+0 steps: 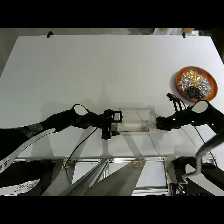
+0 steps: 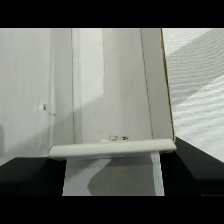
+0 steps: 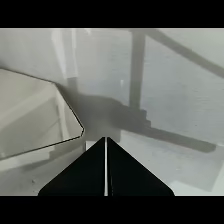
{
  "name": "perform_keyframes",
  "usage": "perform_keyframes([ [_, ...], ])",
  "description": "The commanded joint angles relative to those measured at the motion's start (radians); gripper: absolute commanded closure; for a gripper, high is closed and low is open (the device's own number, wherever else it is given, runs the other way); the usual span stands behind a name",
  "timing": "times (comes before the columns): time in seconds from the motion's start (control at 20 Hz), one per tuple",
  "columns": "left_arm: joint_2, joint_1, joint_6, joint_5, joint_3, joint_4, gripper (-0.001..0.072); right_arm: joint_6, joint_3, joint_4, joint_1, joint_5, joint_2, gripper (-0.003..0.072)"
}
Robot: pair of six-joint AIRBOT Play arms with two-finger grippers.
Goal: Fold the box and place the chain.
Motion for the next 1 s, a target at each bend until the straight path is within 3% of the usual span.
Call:
perform_keyframes([
  [0.0,0.000,0.000,0.000,0.000,0.000,0.001,0.0438,-0.032,0.000,0.061,-0.001,0.023,0.054,0.0673],
  [0.15,0.000,0.000,0.000,0.001,0.000,0.001,0.0438,-0.032,0.000,0.078,0.000,0.038,0.125,0.0628],
  [0.25,0.000,0.000,0.000,0.001,0.000,0.000,0.0438,-0.036,0.000,0.156,0.000,0.066,0.134,0.0517],
  [0.35,0.000,0.000,0.000,0.001,0.000,0.001,0.0438,-0.062,0.000,0.213,0.000,0.084,0.136,0.0506],
  [0.6,0.000,0.000,0.000,0.001,0.000,0.000,0.0438,-0.066,0.000,0.198,0.000,0.105,0.151,0.0477],
  [0.65,0.000,0.000,0.000,0.000,0.000,0.000,0.0438,-0.066,0.000,0.191,0.000,0.104,0.151,0.0421],
  [0.75,0.000,0.000,0.000,0.000,0.000,0.000,0.0438,-0.064,0.000,0.147,0.002,0.097,0.151,0.0408],
  [0.8,0.000,0.000,0.000,0.001,0.000,0.000,0.0438,-0.053,0.000,0.131,0.014,0.090,0.151,0.0349],
  [0.95,0.000,0.000,0.000,0.000,0.000,0.000,0.0438,0.018,0.002,0.092,0.118,-0.005,0.160,0.0333],
])
